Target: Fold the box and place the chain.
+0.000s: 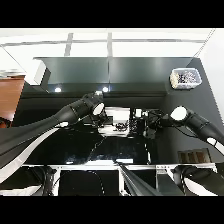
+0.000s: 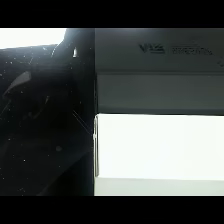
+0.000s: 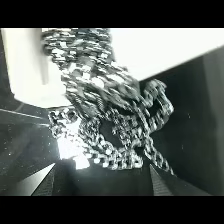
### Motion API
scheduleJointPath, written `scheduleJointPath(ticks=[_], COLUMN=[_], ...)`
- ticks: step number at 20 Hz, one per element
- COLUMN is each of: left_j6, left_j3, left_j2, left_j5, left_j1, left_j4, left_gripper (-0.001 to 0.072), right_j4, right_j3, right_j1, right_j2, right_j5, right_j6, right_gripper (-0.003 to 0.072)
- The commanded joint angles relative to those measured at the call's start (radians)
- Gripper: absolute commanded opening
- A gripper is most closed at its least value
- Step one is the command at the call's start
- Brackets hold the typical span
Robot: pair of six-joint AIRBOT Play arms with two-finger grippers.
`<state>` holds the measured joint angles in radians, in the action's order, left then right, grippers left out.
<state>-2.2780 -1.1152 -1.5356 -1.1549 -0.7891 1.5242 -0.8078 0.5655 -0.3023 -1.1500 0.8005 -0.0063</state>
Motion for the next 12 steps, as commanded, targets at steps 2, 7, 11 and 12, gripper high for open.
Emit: scheduleJointPath(ticks=[2,7,11,12], left_j6=[0.0,0.0,0.0,0.0], left_j3=[0.0,0.0,0.0,0.0], left_j2=[-0.001,-0.001,-0.001,-0.001], left_j5=[0.002,0.001,0.001,0.001], left_j1=[0.001,0.001,0.001,0.001], left_j4=[0.001,0.0,0.0,0.0], left_gripper=[0.003,0.003,0.0031,0.0031], right_j4=[0.048,0.051,0.053,0.055], right_j3=[-0.004,-0.003,-0.003,-0.003], right_j1=[-0.005,-0.033,-0.045,-0.045], right_j2=[-0.045,-0.061,-0.072,-0.072], right_j5=[-0.02,-0.138,-0.184,-0.184], right_j6=[-0.174,-0.133,-0.024,0.006], right_gripper=[0.0717,0.0717,0.0717,0.0716])
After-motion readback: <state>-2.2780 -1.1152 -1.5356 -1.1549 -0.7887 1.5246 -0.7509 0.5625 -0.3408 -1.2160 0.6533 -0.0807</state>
